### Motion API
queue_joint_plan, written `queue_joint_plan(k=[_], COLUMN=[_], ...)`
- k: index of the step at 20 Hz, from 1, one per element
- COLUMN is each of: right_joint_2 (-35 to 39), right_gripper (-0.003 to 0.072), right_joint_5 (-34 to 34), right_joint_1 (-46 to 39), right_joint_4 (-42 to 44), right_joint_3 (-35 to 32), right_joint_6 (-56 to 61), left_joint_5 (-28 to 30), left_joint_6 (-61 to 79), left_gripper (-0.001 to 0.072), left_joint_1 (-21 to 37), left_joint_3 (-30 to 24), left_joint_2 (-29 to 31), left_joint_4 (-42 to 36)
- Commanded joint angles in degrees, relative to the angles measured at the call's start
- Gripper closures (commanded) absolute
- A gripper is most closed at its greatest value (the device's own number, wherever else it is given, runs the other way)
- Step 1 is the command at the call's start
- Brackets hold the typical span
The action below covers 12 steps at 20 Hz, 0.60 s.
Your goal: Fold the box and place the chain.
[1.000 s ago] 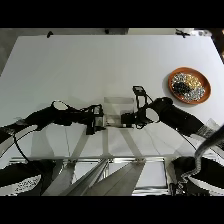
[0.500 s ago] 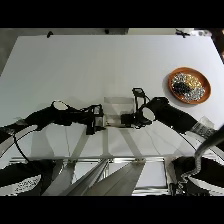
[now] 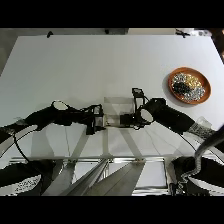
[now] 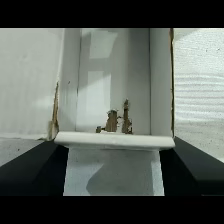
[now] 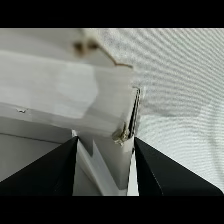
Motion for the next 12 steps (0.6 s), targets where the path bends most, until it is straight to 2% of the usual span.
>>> queue_joint_plan(k=[1, 3, 4, 6, 8, 9, 12], right_joint_2=[-0.81, -1.44, -1.70, -2.10, -2.38, -2.49, -2.78], right_gripper=[0.0332, 0.0341, 0.0385, 0.0400, 0.0470, 0.0473, 0.0557], right_joint_5=[0.39, 0.42, 0.42, 0.42, 0.42, 0.44, 0.42], right_joint_1=[0.33, 0.33, 0.33, 0.33, 0.33, 0.33, 0.33], right_joint_4=[-0.76, -0.81, -0.81, -0.87, -0.92, -0.94, -0.96], right_joint_3=[0.02, 0.02, 0.02, 0.02, 0.02, 0.02, 0.02], right_joint_6=[1.31, 1.31, 1.29, 1.29, 1.27, 1.27, 1.20], left_joint_5=[0.00, 0.00, 0.00, 0.00, 0.00, 0.00, 0.00], left_joint_6=[0.02, 0.02, 0.02, 0.00, 0.02, 0.02, 0.02], left_gripper=[0.0440, 0.0440, 0.0440, 0.0440, 0.0440, 0.0440, 0.0440], left_joint_1=[-0.02, -0.02, -0.02, -0.02, -0.02, -0.02, -0.02], left_joint_3=[0.00, 0.00, 0.00, 0.00, 0.00, 0.00, 0.00], left_joint_2=[0.00, 0.00, 0.00, 0.00, 0.00, 0.00, 0.00], left_joint_4=[0.02, 0.02, 0.02, 0.02, 0.02, 0.02, 0.02])
